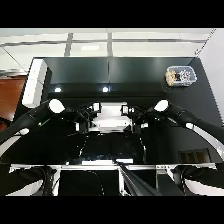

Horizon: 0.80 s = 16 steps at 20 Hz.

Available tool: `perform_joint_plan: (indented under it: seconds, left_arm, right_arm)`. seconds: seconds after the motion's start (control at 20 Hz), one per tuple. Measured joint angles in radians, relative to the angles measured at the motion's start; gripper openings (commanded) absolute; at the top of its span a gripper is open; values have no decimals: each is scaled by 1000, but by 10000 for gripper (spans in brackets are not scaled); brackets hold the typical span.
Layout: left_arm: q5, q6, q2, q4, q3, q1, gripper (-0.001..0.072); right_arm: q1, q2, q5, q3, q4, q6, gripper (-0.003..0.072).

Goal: Fold the box and place the chain.

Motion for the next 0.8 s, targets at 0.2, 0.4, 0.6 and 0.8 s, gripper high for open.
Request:
perform_joint_plan:
  seconds: [0.2,0.4,0.6,0.8]
  left_arm:
    - [-13,2,-8,-35,0,-3,166]
    - [-28,3,-16,-88,0,-4,167]
    - [-39,3,-41,-155,0,-4,167]
    - [-30,3,-62,-204,0,-4,167]
  right_arm:
    - [0,0,0,0,-2,-3,215]
    - [0,0,0,0,-2,-2,215]
    - [0,0,0,0,0,1,215]
    - [0,0,0,0,0,1,215]
